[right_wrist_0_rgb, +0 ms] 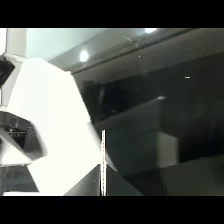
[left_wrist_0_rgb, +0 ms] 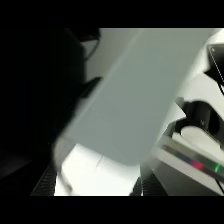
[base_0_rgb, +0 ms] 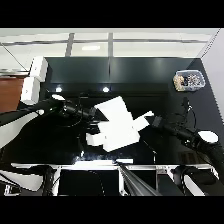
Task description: Fold the box and place the chain.
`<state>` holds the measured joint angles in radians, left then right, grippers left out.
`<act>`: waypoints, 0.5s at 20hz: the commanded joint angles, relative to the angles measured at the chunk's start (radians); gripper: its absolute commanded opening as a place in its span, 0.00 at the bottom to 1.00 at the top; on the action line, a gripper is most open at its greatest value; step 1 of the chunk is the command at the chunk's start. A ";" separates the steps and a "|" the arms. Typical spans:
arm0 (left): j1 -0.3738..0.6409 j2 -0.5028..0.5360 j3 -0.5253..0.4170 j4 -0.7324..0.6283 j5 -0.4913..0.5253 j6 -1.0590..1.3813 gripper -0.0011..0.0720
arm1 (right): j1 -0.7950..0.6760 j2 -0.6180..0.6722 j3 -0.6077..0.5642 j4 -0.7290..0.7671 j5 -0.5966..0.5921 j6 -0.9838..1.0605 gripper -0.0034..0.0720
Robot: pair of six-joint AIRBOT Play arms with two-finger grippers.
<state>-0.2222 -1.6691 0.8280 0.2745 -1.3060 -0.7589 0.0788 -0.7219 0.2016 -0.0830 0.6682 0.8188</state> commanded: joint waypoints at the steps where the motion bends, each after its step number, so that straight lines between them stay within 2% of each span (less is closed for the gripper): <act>1: -0.002 -0.024 0.029 0.013 -0.115 0.141 0.62 | 0.001 0.001 -0.001 0.000 0.005 0.000 0.07; 3: -0.002 -0.024 0.029 0.047 -0.121 0.155 0.46 | 0.001 0.001 -0.001 0.000 0.004 0.000 0.07; 6: -0.001 -0.024 0.029 0.092 -0.150 0.228 0.06 | 0.001 0.001 -0.001 -0.008 0.005 0.000 0.07; 7: -0.001 -0.023 0.030 0.091 -0.156 0.240 0.05 | 0.001 0.001 0.000 -0.028 0.005 0.002 0.07; 8: -0.001 -0.021 0.030 0.092 -0.153 0.243 0.05 | 0.000 0.001 0.000 -0.053 0.005 0.019 0.28; 9: -0.002 -0.016 0.029 0.092 -0.149 0.259 0.05 | -0.002 0.001 0.007 -0.099 0.006 0.051 0.81; 10: -0.002 -0.007 0.029 0.096 -0.138 0.260 0.05 | -0.010 0.001 0.030 -0.174 0.030 0.064 0.98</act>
<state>-0.2241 -1.6855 0.8562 0.3534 -1.4372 -0.5434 0.0761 -0.7219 0.2108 -0.1421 0.6754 0.8417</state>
